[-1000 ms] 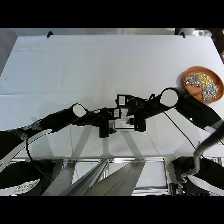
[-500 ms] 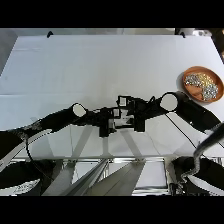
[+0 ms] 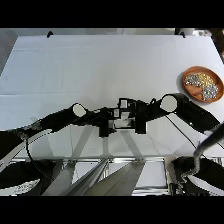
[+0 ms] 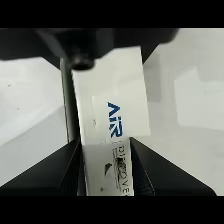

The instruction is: Fold the box and place the chain.

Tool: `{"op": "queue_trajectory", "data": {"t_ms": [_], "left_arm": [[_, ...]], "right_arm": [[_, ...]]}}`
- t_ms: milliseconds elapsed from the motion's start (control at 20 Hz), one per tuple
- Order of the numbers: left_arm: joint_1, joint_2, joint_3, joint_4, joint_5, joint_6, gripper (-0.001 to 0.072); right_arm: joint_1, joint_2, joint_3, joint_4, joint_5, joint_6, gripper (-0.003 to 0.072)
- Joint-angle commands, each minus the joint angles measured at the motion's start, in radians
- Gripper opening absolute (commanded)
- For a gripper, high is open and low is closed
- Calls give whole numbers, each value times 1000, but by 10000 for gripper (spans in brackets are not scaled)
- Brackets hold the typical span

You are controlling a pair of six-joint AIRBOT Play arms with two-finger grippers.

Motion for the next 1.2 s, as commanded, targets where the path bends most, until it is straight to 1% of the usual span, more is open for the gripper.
{"op": "queue_trajectory", "data": {"t_ms": [0, 400, 700, 750, 800, 850, 950, 1050, 1150], "left_arm": [[0, 0, 0, -2, 3, -5, 134], [0, 0, 0, -2, 3, -5, 133], [0, 0, 0, -2, 3, -5, 134], [0, 0, 0, -2, 3, -5, 133], [0, 0, 0, -2, 3, -5, 134], [0, 0, 0, -2, 3, -5, 133], [0, 0, 0, -2, 3, -5, 133], [0, 0, 0, -2, 3, -5, 133], [0, 0, 0, -2, 3, -5, 134]], "right_arm": [[1, 4, -1, 2, 58, 0, 302], [1, 60, -1, 16, 67, -1, 305], [1, 84, -1, 93, 64, -12, 300], [-1, 92, -1, 94, 64, -11, 260], [-8, 100, -1, 95, 67, -10, 111], [-22, 106, -1, 95, 68, -6, 9], [-66, 108, -9, 135, 62, -4, 11], [-109, 108, -54, 276, 50, -77, 11], [-123, 107, -125, 402, -4, -164, 8]]}}
